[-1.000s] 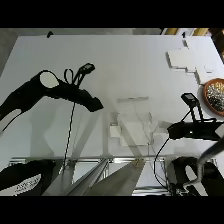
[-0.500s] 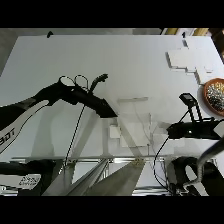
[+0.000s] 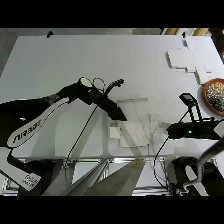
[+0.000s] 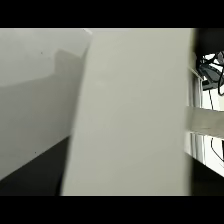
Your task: Fold the box and place the chain.
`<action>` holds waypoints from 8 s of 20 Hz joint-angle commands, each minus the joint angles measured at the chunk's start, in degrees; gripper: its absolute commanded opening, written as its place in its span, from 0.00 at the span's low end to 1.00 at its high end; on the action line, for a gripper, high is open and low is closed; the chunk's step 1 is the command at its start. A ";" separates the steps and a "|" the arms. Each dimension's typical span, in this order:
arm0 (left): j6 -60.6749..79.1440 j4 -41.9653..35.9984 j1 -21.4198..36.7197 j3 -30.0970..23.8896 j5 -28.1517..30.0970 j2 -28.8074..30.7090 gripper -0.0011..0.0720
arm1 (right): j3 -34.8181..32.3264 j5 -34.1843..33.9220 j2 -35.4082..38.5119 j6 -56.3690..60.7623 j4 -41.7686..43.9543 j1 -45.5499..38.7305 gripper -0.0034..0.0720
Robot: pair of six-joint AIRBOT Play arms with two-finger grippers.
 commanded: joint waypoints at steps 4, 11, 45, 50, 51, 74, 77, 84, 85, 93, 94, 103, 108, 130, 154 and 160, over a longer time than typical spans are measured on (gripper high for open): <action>3.08 0.09 -0.50 0.68 1.49 -0.83 0.05 | -0.04 0.02 -0.02 0.02 0.02 0.04 0.07; 10.82 5.62 -0.70 0.68 3.32 3.56 0.02 | 0.31 0.90 -0.02 -0.31 3.85 0.04 0.43; 27.36 15.52 -0.57 -11.85 25.07 14.58 0.02 | 14.12 4.22 0.02 -10.05 13.35 0.04 0.44; 28.41 15.47 -5.07 -11.85 25.77 14.58 0.02 | 11.13 3.89 -0.02 -12.79 13.38 0.04 0.44; 28.35 15.41 -5.16 -11.85 25.77 14.58 0.02 | 10.56 3.54 -0.02 -13.77 13.33 0.04 0.44; 15.72 21.11 -8.33 -11.82 29.83 16.96 0.02 | 8.00 -4.46 -0.09 -36.04 13.49 6.58 0.44; 15.72 21.14 -8.28 -11.82 29.83 16.57 0.02 | 8.00 -3.98 -0.09 -36.04 13.35 6.60 0.44; 15.76 21.14 -8.33 -11.82 29.79 15.02 0.02 | 8.00 -3.96 -0.09 -36.04 12.55 6.58 0.44; 15.76 21.16 -8.33 -11.82 29.79 14.99 0.02 | 8.00 -3.96 -0.09 -36.04 12.39 6.58 0.44; 15.74 25.86 -9.09 -11.82 29.09 14.99 0.02 | 8.00 -3.98 -0.09 -36.04 7.34 6.58 0.44; 15.72 25.83 -9.18 -11.82 29.11 14.99 0.02 | 8.00 -3.98 -0.09 -36.04 7.32 6.58 0.44; 16.17 25.83 -9.29 -11.28 29.18 16.74 0.02 | 8.00 -4.00 -0.09 -36.04 7.32 6.58 0.44; 17.27 26.29 -9.29 -11.28 29.66 16.59 0.02 | 8.00 -3.93 -0.09 -36.02 7.32 6.58 0.44; 14.14 29.92 -9.27 -11.08 25.81 16.70 0.02 | 8.00 -2.80 -0.09 -36.02 7.28 6.58 0.44; 11.61 31.65 -9.29 -8.48 26.77 14.82 0.02 | 8.00 -2.82 -0.09 -36.02 7.30 6.58 0.44; 9.57 32.89 -9.29 -8.48 25.64 14.99 0.02 | 8.00 -2.84 -0.09 -36.02 7.30 6.58 0.44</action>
